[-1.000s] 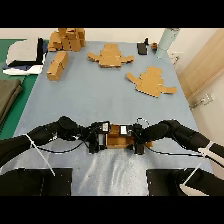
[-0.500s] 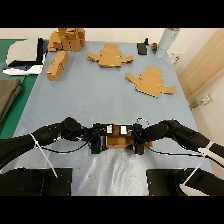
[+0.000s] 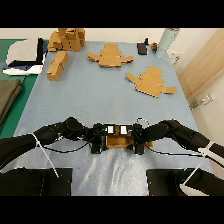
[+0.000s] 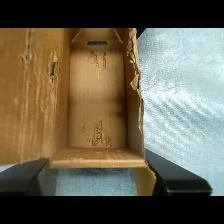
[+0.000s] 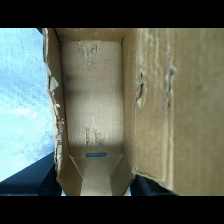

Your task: Fold the box.

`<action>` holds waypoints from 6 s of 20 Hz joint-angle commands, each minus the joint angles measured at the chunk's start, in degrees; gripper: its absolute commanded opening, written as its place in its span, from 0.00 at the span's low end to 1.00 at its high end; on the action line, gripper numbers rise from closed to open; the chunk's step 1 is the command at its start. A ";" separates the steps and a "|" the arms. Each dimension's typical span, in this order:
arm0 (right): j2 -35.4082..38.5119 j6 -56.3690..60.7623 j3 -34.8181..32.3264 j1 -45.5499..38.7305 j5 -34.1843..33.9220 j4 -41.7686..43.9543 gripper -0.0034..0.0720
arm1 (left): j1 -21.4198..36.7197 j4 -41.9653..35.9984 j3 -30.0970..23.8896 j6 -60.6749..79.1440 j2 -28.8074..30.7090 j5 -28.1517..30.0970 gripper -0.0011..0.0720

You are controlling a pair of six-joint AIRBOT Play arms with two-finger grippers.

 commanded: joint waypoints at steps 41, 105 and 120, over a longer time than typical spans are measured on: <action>3.37 16.46 0.15 -0.02 -0.90 -5.11 1.00 | -0.02 0.04 0.20 -0.13 -0.07 0.15 0.65; 17.05 73.13 12.07 0.20 -14.71 -18.73 0.05 | -0.02 0.04 0.20 -0.13 -0.07 0.15 0.65; 26.67 34.01 -7.08 5.49 -4.61 -23.32 0.76 | -0.02 0.04 0.20 -0.13 -0.07 0.17 0.65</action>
